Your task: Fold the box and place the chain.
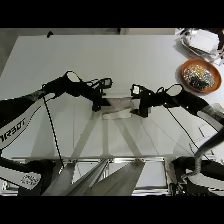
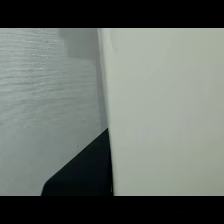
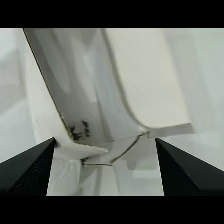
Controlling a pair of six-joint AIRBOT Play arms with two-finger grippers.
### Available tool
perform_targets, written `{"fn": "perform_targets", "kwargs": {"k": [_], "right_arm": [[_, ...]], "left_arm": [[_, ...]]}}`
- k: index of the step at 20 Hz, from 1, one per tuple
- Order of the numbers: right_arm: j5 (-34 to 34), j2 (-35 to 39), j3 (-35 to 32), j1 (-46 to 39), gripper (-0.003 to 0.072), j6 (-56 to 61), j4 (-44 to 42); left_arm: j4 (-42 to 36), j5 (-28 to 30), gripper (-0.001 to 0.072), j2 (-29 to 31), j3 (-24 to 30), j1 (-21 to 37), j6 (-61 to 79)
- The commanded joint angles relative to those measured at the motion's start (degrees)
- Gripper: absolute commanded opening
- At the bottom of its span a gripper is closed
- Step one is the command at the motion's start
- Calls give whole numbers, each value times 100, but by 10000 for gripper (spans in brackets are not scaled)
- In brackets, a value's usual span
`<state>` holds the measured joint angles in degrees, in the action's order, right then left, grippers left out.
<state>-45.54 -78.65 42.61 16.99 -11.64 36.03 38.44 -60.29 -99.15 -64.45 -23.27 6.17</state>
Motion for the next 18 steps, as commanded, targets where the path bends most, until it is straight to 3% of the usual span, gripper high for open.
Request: {"fn": "perform_targets", "kwargs": {"k": [1,4,18], "right_arm": [[-651,-70,35,44,688,-46,146],[-874,-68,35,66,688,-26,258],[-221,-343,35,232,689,529,166]], "left_arm": [[-22,-15,12,-4,2,-4,-2],[-22,-15,12,-4,2,-4,-4],[-22,-15,12,-4,2,-4,-4]]}}
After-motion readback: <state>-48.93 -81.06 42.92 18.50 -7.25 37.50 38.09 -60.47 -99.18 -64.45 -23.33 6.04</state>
